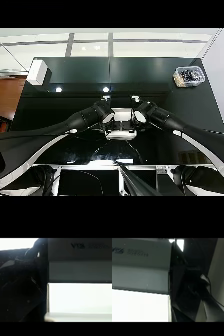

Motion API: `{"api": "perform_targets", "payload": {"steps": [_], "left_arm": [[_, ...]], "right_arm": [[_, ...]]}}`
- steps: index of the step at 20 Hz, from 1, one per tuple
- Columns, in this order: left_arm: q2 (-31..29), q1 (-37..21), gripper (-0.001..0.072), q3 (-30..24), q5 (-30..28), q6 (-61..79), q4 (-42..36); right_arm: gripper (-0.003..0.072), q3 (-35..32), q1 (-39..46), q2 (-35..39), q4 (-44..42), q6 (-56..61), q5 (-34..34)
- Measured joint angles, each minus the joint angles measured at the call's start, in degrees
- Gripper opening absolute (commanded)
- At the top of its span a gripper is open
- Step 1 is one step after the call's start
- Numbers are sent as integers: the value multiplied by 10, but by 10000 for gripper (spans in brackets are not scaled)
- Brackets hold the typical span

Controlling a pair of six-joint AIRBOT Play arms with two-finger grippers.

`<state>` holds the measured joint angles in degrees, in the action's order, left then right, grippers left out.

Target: Fold the box and place the chain.

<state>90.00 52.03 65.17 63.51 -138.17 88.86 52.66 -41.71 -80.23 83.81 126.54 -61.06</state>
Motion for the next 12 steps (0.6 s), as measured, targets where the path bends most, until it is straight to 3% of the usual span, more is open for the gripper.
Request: {"api": "perform_targets", "payload": {"steps": [12], "left_arm": [[0, 0, 29, 0, -1, 0, 0]], "right_arm": [[217, 2, 7, 3, -16, -9, -18]]}}
